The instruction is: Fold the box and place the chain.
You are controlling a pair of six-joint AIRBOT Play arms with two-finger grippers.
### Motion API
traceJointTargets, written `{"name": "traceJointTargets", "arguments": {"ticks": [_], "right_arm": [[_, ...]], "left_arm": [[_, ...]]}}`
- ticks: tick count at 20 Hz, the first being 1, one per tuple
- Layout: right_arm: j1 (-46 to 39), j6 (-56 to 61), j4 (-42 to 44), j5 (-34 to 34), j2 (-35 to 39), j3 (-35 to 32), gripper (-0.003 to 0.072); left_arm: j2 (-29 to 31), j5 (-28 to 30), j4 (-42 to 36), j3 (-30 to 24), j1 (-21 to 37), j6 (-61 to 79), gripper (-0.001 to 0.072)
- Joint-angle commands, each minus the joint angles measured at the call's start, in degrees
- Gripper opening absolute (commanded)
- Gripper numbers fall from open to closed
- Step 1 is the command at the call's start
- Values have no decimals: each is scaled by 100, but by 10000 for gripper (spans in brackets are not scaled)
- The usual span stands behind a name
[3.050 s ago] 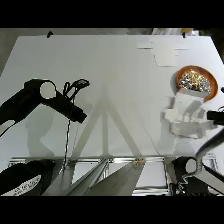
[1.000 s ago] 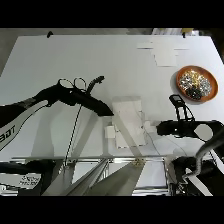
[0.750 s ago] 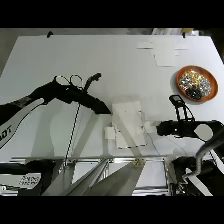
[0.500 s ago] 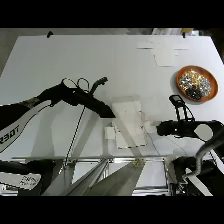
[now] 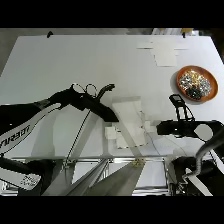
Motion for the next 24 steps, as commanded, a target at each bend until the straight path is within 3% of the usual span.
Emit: {"name": "traceJointTargets", "arguments": {"ticks": [1, 2, 6, 7, 9, 10, 13, 17, 19, 21, 24], "right_arm": [[7, 2, 7, -24, 4, 2, 16], [7, 2, 9, -24, 4, 0, 16], [7, -20, 328, -52, 9, 4, 17], [7, -50, 483, -81, 13, 4, 52], [7, -74, 763, -166, 20, 15, 350], [7, -175, 826, -160, 20, 59, 421], [4, -463, 772, -116, 146, 402, 420], [4, -483, -376, 282, 498, 1274, 418], [4, -481, -798, 341, 669, 1405, 418], [4, -470, -844, 345, 719, 1403, 418], [4, -452, -640, 323, 713, 1403, 416]], "left_arm": [[-17, -48, 337, 7, -48, 385, 69], [-4, -44, 326, 7, -46, 645, 3], [328, 297, 332, 7, -48, 1561, 3], [485, 411, 334, 7, -48, 1768, 3], [802, 518, 417, 7, -57, 2282, 3], [942, 514, 566, 7, -87, 2583, 3], [1250, 623, 1263, 7, -326, 2741, 2], [1482, 643, 2391, -57, -890, 1838, -4], [1683, 1025, 2203, -385, -975, 1888, -4], [1878, 1574, 1335, -800, -831, 2511, -4], [1827, 1646, 907, -999, -597, 3285, -3]]}}
